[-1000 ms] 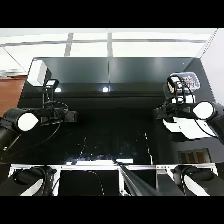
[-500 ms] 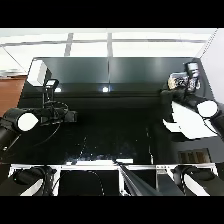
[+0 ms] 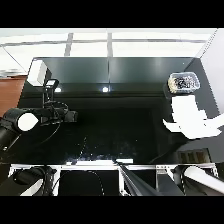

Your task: Fold the box and place the chain.

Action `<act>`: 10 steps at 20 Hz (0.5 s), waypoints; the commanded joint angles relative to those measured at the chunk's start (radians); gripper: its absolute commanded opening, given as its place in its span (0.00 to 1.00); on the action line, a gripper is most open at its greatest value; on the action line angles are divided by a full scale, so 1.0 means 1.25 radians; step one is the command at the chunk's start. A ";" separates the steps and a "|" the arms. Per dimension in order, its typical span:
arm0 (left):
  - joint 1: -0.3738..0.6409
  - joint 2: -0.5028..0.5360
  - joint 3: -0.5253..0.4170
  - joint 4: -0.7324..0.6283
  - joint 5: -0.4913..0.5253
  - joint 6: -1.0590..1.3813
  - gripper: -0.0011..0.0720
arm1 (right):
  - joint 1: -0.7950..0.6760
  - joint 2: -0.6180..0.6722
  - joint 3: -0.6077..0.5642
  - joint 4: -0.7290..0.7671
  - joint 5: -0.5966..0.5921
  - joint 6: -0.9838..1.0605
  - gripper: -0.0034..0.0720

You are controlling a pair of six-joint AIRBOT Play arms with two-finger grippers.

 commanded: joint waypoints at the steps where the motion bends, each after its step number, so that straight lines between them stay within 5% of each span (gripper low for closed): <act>1: 0.000 0.001 0.000 0.000 0.001 0.000 0.05 | -0.157 -0.207 0.208 -0.012 0.435 -0.149 0.98; 2: 0.000 0.001 0.000 0.000 0.000 0.000 0.05 | -0.154 -0.260 0.248 -0.004 0.523 -0.192 0.98; 4: 0.000 0.001 0.000 -0.003 0.000 0.000 0.05 | -0.133 -0.304 0.256 0.062 0.528 -0.259 0.98; 7: 0.000 0.001 0.000 -0.012 0.000 0.000 0.05 | -0.076 -0.319 0.256 -0.021 0.527 -0.322 0.92; 10: 0.000 0.001 0.000 -0.012 0.000 0.000 0.05 | -0.053 -0.318 0.258 -0.048 0.527 -0.325 0.33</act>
